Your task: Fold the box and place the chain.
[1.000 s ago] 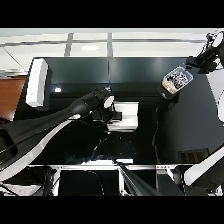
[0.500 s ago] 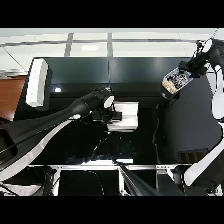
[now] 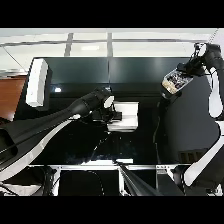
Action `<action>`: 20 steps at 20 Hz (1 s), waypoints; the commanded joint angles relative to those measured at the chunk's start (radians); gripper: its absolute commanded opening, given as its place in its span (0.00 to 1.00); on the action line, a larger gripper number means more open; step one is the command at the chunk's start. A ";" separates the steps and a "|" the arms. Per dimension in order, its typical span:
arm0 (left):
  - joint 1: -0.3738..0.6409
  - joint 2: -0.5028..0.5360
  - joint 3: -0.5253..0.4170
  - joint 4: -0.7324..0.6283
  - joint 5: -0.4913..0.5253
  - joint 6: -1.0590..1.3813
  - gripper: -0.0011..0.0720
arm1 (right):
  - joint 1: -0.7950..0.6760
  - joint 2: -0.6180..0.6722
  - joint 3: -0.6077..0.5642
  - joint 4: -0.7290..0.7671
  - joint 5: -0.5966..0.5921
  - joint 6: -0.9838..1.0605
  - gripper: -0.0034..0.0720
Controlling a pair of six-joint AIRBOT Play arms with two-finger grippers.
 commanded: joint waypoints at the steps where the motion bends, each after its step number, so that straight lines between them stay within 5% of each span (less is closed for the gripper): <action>1: 0.000 0.000 0.001 0.000 0.000 0.000 0.05 | 0.000 0.032 0.002 -0.005 0.048 -0.024 0.06; 8: 0.000 0.000 0.001 0.000 0.000 0.000 0.05 | 0.006 0.324 -0.013 0.139 0.092 -0.111 0.06; 15: 0.000 0.000 0.001 0.000 0.000 0.000 0.05 | 0.084 0.776 -0.141 0.164 0.065 -0.171 0.06; 20: 0.000 0.000 0.001 0.000 0.001 0.000 0.05 | 0.089 1.009 -0.141 0.410 0.053 -0.233 0.06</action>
